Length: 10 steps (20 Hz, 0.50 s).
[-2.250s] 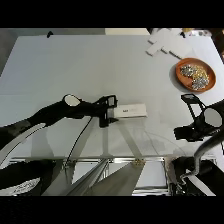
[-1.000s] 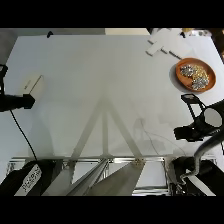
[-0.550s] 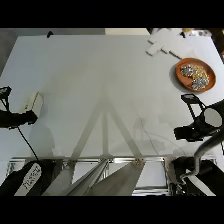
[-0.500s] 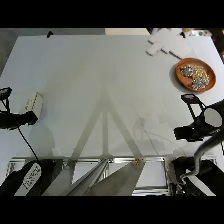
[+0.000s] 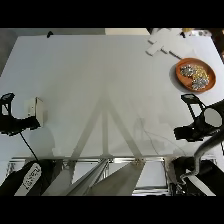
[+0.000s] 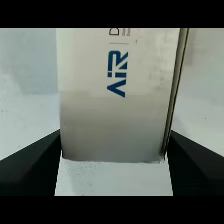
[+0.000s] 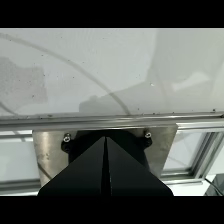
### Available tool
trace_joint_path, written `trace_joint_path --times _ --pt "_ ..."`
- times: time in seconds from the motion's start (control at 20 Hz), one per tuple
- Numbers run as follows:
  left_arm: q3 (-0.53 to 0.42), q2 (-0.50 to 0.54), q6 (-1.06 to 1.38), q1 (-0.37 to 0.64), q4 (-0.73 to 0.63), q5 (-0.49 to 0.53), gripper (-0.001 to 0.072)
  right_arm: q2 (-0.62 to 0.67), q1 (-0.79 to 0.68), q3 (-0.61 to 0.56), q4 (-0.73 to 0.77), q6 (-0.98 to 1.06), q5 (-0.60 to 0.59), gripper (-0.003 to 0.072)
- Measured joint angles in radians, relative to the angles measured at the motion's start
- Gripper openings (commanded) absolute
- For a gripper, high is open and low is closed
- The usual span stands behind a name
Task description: Fold the box and place the chain.
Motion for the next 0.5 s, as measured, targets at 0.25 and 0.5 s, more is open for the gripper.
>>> trace_joint_path --times 0.25,0.5 --pt "0.0 0.055 -0.015 -0.001 0.0 -0.013 0.0698 0.0 0.0 0.0 0.0 0.0 0.0 0.0012" --pt "0.0 0.256 -0.019 -0.005 -0.002 -0.035 0.0689 0.0 0.0 0.0 0.0 0.0 0.0 0.0012"
